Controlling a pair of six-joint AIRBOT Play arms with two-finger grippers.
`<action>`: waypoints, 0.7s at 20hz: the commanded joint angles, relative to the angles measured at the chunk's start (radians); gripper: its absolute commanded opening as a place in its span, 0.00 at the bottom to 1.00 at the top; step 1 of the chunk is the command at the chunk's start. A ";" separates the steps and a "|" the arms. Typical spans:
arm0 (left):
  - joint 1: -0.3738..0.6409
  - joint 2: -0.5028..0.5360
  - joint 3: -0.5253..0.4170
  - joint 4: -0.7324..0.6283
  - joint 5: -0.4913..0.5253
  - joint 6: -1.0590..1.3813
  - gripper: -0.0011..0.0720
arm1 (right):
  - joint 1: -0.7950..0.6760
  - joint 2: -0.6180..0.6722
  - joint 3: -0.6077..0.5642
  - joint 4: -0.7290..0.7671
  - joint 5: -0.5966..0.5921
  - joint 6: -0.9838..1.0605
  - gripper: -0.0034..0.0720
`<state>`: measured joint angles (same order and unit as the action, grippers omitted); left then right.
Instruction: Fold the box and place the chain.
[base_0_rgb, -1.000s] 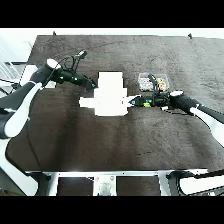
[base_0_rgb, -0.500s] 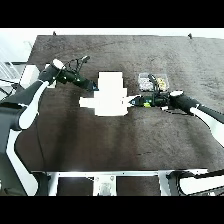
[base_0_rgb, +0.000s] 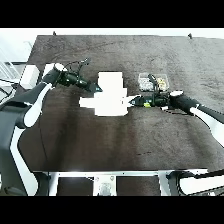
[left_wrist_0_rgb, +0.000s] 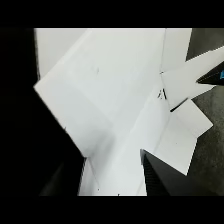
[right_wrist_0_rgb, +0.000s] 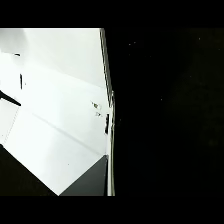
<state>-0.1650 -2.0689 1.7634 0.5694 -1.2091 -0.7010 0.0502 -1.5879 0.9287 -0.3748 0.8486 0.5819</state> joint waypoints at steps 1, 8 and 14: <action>0.000 -0.021 0.001 -0.016 -0.014 0.019 0.72 | 0.000 0.000 -0.001 0.000 0.000 0.000 0.06; -0.003 -0.048 0.001 -0.086 -0.033 0.065 0.65 | 0.000 0.000 -0.001 0.000 0.000 0.000 0.06; -0.003 -0.048 0.001 -0.092 -0.029 0.082 0.61 | 0.000 0.000 -0.001 0.000 0.000 0.000 0.06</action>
<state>-0.1669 -2.1147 1.7638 0.4858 -1.2366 -0.6300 0.0502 -1.5879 0.9287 -0.3748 0.8486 0.5812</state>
